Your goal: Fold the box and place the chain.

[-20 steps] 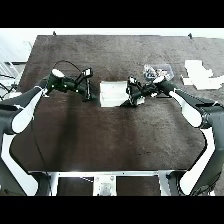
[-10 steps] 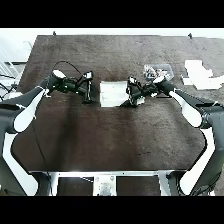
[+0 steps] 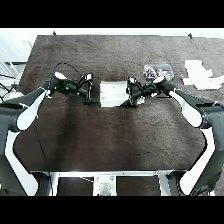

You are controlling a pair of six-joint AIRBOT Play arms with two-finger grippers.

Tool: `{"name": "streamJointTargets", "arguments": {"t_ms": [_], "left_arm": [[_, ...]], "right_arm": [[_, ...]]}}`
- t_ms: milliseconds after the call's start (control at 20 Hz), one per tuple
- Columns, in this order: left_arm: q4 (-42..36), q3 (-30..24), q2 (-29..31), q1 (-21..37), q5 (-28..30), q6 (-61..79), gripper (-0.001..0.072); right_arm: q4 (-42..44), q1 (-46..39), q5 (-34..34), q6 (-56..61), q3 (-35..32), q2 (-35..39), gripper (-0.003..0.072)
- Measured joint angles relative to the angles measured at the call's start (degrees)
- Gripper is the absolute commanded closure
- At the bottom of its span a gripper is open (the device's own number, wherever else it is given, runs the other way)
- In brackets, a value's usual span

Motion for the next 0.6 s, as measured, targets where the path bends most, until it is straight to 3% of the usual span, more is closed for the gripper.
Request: {"name": "streamJointTargets", "arguments": {"t_ms": [600], "left_arm": [[-0.24, 0.02, -0.15, -1.46, 0.9, 1.33, -0.0011]], "right_arm": [[-0.13, 0.0, -0.02, -0.09, 0.0, 0.02, 0.0099]]}}
